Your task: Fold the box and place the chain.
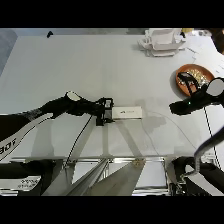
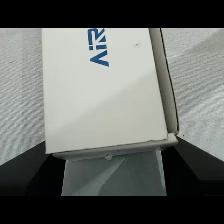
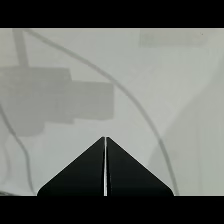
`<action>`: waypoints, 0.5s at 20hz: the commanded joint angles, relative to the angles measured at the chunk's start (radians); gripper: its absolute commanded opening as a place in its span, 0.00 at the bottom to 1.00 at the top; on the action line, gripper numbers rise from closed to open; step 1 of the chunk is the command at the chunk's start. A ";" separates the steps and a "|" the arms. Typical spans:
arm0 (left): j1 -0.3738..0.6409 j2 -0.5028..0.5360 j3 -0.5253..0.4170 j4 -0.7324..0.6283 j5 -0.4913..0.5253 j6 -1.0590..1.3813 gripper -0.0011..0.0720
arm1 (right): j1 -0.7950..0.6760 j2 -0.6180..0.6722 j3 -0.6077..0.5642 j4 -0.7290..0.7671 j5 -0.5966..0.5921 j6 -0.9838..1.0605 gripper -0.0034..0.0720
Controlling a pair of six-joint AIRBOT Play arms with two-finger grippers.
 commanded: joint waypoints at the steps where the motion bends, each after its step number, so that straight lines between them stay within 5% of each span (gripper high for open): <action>1: 0.001 0.000 0.001 0.000 0.000 0.000 0.03 | -0.003 0.001 -0.001 -0.004 0.000 0.002 0.08; 10: -0.005 0.000 0.001 -0.024 0.008 0.003 0.03 | -0.003 0.001 -0.001 -0.004 0.000 0.002 0.08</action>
